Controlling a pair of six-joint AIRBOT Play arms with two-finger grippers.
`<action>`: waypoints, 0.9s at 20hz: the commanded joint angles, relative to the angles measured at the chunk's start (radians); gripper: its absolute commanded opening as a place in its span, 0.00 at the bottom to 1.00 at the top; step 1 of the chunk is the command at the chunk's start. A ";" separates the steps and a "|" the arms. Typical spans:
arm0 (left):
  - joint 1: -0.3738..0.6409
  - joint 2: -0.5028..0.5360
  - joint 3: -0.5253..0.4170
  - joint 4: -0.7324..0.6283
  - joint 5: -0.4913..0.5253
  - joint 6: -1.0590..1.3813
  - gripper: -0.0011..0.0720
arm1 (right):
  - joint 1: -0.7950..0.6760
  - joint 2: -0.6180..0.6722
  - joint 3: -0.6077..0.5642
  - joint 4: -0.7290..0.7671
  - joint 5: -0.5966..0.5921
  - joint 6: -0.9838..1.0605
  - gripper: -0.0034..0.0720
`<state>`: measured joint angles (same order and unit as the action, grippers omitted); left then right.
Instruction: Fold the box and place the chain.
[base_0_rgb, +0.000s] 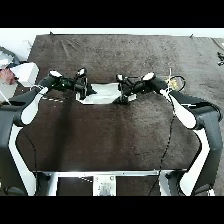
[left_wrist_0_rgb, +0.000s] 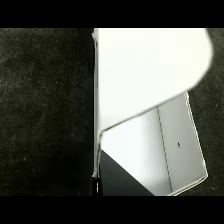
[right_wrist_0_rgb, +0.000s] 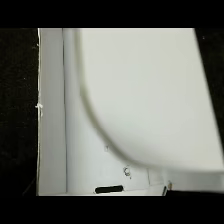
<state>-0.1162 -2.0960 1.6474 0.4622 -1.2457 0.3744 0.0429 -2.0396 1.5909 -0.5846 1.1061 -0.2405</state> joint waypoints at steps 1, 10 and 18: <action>0.001 -0.001 0.000 0.000 0.000 0.000 0.03 | 0.000 -0.001 0.000 -0.002 -0.007 -0.011 0.92; 0.001 -0.001 0.000 0.000 0.000 0.000 0.03 | 0.000 -0.003 0.000 -0.005 -0.010 -0.029 0.92; 0.001 -0.001 0.000 0.000 0.000 0.000 0.03 | 0.000 -0.004 0.000 -0.024 -0.034 -0.029 0.76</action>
